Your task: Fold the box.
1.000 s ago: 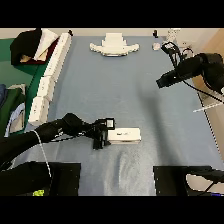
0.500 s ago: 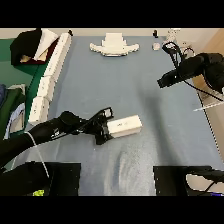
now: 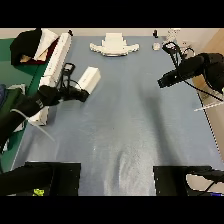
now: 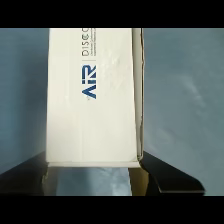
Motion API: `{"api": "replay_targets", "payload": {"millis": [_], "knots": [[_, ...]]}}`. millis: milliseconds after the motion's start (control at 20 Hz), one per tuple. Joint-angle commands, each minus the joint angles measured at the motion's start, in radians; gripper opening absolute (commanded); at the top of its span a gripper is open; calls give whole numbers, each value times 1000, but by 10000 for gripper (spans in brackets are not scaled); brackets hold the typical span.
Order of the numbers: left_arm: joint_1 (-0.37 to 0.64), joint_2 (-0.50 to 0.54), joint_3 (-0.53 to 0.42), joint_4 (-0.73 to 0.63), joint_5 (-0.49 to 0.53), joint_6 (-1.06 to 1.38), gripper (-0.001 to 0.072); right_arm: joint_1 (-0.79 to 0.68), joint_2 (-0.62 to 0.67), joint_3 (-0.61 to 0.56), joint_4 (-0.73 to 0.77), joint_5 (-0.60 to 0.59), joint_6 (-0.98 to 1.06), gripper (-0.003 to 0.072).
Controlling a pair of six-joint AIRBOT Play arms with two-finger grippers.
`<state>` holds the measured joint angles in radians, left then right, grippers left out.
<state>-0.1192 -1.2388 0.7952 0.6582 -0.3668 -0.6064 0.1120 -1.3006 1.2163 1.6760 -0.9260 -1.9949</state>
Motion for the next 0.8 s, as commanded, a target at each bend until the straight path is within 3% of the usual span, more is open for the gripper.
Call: {"api": "replay_targets", "payload": {"millis": [0, 400, 550, 750], "knots": [[143, -192, 202, 92, -51, -130, 524, 0, -1, 1, 0, 0, 0, 2], [202, -507, 589, 397, -114, -454, 524, 0, -1, 1, 0, 0, 0, 2], [202, -600, 714, 530, -186, -577, 524, -1, -1, 1, 0, 0, 0, 2], [202, -654, 800, 579, -212, -621, 524, -1, -1, 1, 0, 0, 0, 2]]}}
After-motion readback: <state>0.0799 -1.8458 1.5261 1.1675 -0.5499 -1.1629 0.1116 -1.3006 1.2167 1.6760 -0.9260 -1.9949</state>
